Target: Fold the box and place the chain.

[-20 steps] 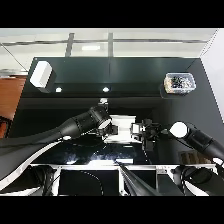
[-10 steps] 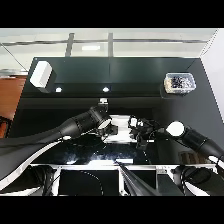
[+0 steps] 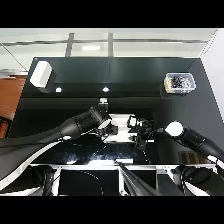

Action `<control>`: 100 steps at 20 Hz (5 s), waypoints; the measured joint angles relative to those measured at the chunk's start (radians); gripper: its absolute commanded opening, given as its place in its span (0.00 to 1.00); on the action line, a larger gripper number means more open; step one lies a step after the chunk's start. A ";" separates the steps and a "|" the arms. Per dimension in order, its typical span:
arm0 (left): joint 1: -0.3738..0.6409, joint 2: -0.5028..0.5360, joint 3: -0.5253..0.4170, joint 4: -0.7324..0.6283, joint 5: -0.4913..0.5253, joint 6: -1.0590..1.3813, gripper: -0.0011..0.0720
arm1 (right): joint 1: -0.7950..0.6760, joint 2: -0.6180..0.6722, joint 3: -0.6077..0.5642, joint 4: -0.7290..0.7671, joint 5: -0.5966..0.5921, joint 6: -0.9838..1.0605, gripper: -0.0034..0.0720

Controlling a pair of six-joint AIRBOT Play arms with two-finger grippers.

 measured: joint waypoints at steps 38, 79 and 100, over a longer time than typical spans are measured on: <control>0.000 0.000 0.000 -0.001 0.005 0.000 0.05 | -0.522 -0.174 0.014 0.062 0.541 0.830 0.66; 0.000 0.000 0.000 -0.001 0.006 0.000 0.05 | 0.282 -0.238 0.378 -0.819 0.329 2.245 0.29; 0.000 0.000 0.000 0.002 0.005 -0.002 0.05 | 0.282 -0.241 0.418 -0.814 0.312 2.263 0.47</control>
